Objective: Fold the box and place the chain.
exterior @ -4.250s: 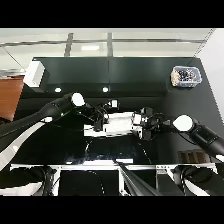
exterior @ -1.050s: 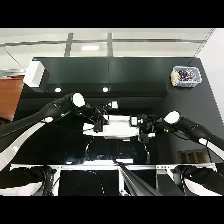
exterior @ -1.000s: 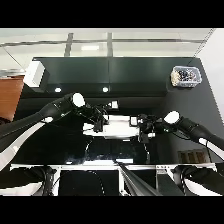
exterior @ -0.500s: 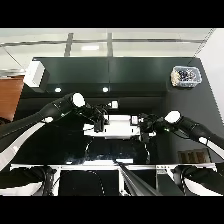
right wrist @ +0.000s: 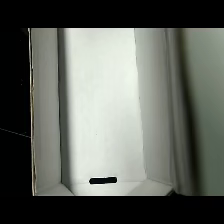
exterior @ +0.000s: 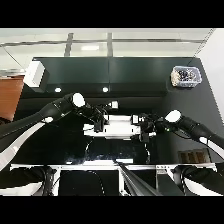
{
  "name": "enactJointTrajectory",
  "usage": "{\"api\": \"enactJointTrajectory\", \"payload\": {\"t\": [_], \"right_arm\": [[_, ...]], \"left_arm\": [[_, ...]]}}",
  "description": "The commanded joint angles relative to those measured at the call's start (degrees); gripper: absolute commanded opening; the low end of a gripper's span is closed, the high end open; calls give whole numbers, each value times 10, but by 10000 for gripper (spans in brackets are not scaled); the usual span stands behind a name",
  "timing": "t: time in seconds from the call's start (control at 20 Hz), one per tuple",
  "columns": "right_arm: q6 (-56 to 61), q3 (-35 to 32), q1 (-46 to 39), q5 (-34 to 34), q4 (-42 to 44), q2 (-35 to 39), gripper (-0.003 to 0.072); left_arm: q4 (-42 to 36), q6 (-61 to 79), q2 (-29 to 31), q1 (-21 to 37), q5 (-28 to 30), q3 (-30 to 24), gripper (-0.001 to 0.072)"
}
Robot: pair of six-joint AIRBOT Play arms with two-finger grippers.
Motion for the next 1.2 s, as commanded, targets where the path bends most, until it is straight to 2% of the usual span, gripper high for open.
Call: {"api": "enactJointTrajectory", "payload": {"t": [0.0, 0.1, 0.15, 0.2, 0.3, 0.35, 0.45, 0.55, 0.6, 0.65, 0.7, 0.75, 0.8, 0.95, 1.05, 1.15], "right_arm": [[0, 0, 0, 0, 0, 0, 589], [0, 0, 0, 0, 0, 0, 588], [0, 0, 0, 0, 0, 0, 588], [0, 0, 0, 0, 0, 0, 588], [0, 0, 0, 1, 0, 0, 409], [0, 0, 0, 1, 0, 0, 409], [0, 0, 1, 0, -1, 0, 409], [0, 0, 6, 1, -9, 0, 409], [0, 0, 10, 1, -12, 0, 409], [1, 0, 10, 0, -16, 0, 409], [2, 0, 10, 0, -15, 0, 409], [2, 0, 10, -1, -15, 0, 409], [3, 0, 10, -1, -15, 0, 409], [5, 0, 10, -3, -15, 0, 409], [5, 0, 10, -3, -15, 0, 409], [5, 0, 10, -3, -15, 0, 409]], "left_arm": [[0, -1, 0, 0, 0, 0, 30], [0, -2, 0, 0, 0, 1, 35], [0, -2, 1, 0, -2, 1, 98], [1, -2, 4, 0, -6, 3, 290], [14, -6, 11, 1, -20, 14, 693], [33, -30, 19, 1, -25, 19, 720], [102, -86, 45, 3, -53, 27, 720], [195, -191, 80, 7, -88, 27, 717], [227, -246, 97, 12, -108, 27, 692], [235, -287, 113, 23, -125, 27, 579], [233, -311, 128, 37, -147, 27, 389], [225, -323, 141, 50, -171, 27, 135], [195, -334, 153, 64, -202, 25, 28], [-7, -343, 165, 78, -245, -11, 28], [-157, -292, 160, 72, -221, -66, 28], [-281, -221, 149, 67, -167, -113, 28]]}}
